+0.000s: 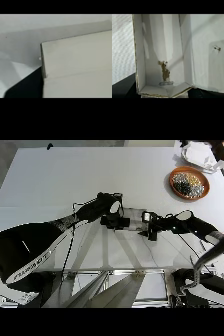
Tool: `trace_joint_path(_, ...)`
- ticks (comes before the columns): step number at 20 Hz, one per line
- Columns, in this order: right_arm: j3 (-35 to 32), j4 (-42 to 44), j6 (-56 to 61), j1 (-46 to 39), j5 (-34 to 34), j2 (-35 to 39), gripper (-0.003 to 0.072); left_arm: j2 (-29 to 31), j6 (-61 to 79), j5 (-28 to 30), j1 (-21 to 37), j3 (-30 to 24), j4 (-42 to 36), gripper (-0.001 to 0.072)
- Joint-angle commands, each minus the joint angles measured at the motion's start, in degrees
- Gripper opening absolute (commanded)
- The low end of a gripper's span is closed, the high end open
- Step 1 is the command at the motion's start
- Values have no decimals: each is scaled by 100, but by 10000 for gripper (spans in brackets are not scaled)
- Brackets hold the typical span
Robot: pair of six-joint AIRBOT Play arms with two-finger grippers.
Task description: Fold the box and place the chain.
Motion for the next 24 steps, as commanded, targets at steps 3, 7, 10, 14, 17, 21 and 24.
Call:
trace_joint_path(3, 4, 9, 15, 0, 9, 4, 278, -2, -22, -74, 2, -2, 20, 5)
trace_joint_path(7, 4, 9, 15, 0, 11, 4, 278, 168, 205, -70, 7, -2, 17, 120)
trace_joint_path(10, 4, 9, 15, 0, 9, 4, 278, 614, 1126, -79, 98, -2, 48, 173)
trace_joint_path(14, 4, 9, 15, 0, 9, 4, 278, 1276, 1867, -81, 271, -4, 59, 412)
trace_joint_path(17, 4, 9, 15, 0, 9, 4, 278, 1818, 2256, -120, 446, -7, 83, 581)
trace_joint_path(21, 4, 9, 15, 0, 9, 4, 278, 2535, 4889, -356, 612, -173, 22, 696)
trace_joint_path(24, 4, 9, 15, 0, 9, 4, 278, 2959, 7543, -212, 752, -817, -636, 695)
